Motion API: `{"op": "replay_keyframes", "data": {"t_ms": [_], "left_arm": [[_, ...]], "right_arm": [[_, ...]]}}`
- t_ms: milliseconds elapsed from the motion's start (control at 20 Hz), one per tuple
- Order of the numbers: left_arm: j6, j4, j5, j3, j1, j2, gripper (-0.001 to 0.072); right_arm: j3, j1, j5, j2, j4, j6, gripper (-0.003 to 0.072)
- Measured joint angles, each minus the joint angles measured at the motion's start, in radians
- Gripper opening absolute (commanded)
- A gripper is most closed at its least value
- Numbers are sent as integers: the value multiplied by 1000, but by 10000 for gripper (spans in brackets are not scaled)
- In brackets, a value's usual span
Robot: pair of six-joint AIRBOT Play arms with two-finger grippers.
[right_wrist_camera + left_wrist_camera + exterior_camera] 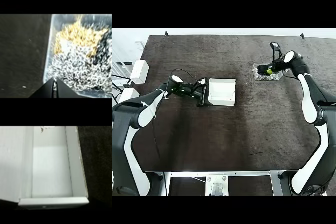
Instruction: Fold the box and place the chain.
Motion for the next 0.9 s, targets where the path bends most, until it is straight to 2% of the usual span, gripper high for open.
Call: {"op": "replay_keyframes", "data": {"t_ms": [250, 600, 900], "left_arm": [[0, 0, 0, 0, 0, 0, 284], [0, 0, 0, 0, 0, 0, 284], [0, 0, 0, 0, 0, 0, 284]], "right_arm": [[5, 0, 26, 130, -1, 2, 12], [6, 19, 115, 428, -2, -16, 12], [6, 91, 157, 658, -1, -49, 12]]}}
